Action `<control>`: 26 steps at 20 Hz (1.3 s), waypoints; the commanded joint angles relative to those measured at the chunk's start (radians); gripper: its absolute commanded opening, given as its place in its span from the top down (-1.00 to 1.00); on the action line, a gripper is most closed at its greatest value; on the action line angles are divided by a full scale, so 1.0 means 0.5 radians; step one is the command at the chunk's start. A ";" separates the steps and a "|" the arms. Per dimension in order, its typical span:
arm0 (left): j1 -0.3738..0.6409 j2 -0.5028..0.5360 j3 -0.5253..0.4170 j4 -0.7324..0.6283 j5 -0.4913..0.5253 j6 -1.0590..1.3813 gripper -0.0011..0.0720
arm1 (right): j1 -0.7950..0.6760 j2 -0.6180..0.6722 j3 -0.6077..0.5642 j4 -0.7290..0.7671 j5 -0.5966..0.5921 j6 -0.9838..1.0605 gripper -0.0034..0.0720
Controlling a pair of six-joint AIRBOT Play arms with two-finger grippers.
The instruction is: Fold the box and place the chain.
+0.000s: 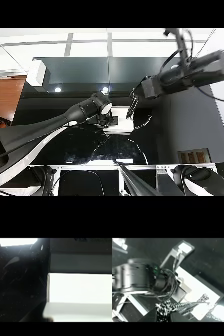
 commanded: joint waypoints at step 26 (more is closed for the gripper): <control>0.001 0.000 0.000 0.000 -0.002 0.001 0.90 | -0.220 0.277 -1.088 -0.404 -0.488 -0.353 0.07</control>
